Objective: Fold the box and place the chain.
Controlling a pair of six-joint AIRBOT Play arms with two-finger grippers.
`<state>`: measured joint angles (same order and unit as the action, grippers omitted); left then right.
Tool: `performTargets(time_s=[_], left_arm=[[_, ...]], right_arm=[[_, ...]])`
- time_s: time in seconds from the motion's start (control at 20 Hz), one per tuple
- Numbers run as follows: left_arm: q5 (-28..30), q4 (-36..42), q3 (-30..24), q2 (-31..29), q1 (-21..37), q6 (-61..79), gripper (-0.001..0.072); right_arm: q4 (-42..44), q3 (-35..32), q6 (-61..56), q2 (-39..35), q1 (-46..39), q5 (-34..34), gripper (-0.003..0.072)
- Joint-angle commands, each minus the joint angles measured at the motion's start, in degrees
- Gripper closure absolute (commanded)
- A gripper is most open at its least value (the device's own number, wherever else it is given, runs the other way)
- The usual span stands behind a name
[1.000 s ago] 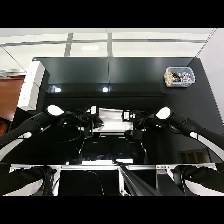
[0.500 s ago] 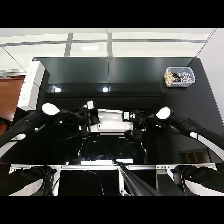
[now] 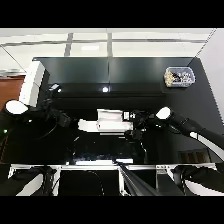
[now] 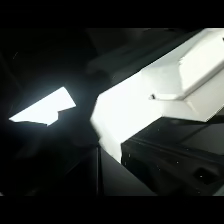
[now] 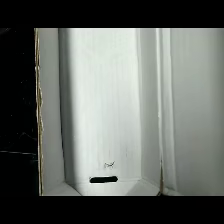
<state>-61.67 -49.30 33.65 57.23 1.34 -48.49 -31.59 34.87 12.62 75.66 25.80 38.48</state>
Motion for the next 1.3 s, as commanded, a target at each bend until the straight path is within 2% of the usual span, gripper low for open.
performTargets(time_s=[0.0, 0.2, 0.5, 0.65, 0.9, 1.15, 1.2, 1.25], left_arm=[[-6.2, -2.4, -1.5, 0.3, 7.2, -14.0, 0.0682], [-6.2, -0.5, -2.7, 6.6, 7.7, -19.7, 0.0684], [-3.4, 13.3, -2.6, 18.9, 6.2, -16.1, 0.0685], [-0.8, 14.0, -1.7, 20.9, 1.5, -16.0, 0.0685], [-2.0, 13.8, 2.7, 22.2, -6.3, -13.5, 0.0684], [-6.1, 13.8, 6.3, 22.2, -5.9, -11.7, 0.0680], [-7.2, 13.8, 6.8, 22.2, -5.9, -11.6, 0.0618], [-7.8, 13.9, 7.3, 22.2, -6.0, -11.5, 0.0423]], right_arm=[[0.0, 0.0, 0.0, 0.0, 0.0, 0.0, 0.0560], [0.0, 0.0, 0.0, 0.0, 0.0, 0.0, 0.0560], [0.0, 0.0, 0.0, 0.0, 0.0, 0.0, 0.0560], [0.0, 0.0, 0.0, 0.0, 0.0, 0.0, 0.0560], [0.0, 0.0, 0.0, 0.0, 0.0, 0.0, 0.0560], [0.0, 0.0, 0.0, 0.0, 0.0, 0.0, 0.0560], [0.0, 0.0, 0.0, 0.0, 0.0, 0.0, 0.0560], [0.0, 0.0, 0.0, 0.0, 0.0, 0.0, 0.0560]])
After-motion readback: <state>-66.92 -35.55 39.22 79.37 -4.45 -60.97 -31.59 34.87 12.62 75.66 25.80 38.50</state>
